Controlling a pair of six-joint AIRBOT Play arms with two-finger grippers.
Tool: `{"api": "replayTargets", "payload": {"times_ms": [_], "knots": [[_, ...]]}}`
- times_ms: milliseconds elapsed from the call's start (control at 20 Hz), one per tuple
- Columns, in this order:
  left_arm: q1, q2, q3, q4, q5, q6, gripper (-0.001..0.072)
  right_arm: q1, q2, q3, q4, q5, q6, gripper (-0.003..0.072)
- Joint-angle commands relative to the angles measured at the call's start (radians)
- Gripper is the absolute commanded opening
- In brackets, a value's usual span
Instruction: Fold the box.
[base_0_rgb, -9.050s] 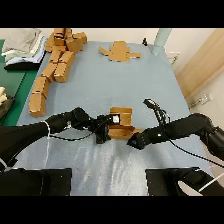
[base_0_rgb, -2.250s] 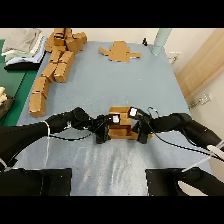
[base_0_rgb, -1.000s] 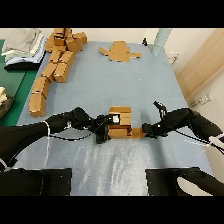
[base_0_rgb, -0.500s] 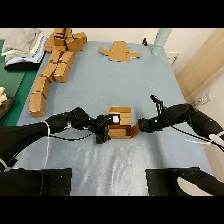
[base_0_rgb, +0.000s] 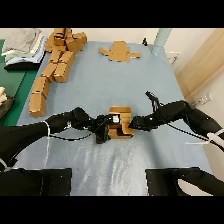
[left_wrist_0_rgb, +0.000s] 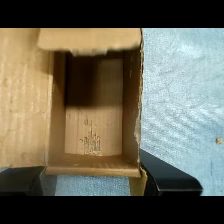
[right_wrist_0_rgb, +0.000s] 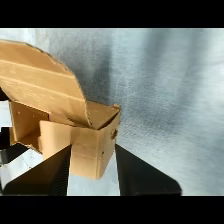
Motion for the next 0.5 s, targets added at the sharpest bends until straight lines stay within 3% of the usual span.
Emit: {"api": "replayTargets", "payload": {"times_ms": [0, 450], "knots": [[0.0, 0.0, 0.0, 0.0, 0.0, 0.0, 0.0514, 0.057, -0.021, 0.006, -0.051, 0.032, 0.073, 0.0414], [0.0, 0.0, 0.0, 0.0, 0.0, 0.0, 0.0514, 0.29, -0.084, 0.108, -0.463, -0.003, 0.53, 0.0401]]}}
